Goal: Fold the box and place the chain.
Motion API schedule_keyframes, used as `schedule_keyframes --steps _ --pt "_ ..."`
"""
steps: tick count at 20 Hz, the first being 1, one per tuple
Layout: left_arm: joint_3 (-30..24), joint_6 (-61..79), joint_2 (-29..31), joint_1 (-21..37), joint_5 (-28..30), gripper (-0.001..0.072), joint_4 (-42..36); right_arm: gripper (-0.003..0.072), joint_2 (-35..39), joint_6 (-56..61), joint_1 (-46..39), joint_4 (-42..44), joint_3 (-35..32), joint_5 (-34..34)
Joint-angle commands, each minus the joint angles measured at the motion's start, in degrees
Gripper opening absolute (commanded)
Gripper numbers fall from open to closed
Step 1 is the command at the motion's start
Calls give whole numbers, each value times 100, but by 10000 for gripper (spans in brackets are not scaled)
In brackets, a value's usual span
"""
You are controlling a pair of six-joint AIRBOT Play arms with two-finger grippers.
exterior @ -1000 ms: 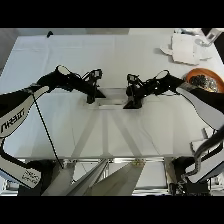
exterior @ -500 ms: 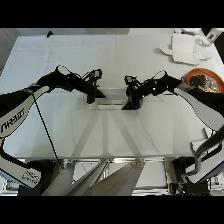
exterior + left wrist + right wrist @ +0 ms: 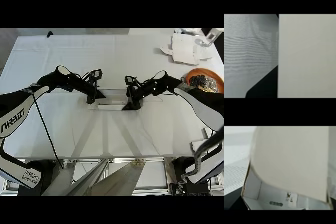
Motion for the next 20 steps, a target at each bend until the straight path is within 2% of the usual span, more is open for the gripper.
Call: schedule_keyframes --steps 1,12,20 --pt "0 0 -4 -2 39 13 0 686 -2 -4 7 0 0 345" --pt "0 0 -4 -2 39 13 0 684 -2 -2 -31 0 2 350" --pt "0 0 -4 -2 39 13 0 682 -2 33 -52 -2 2 -348"
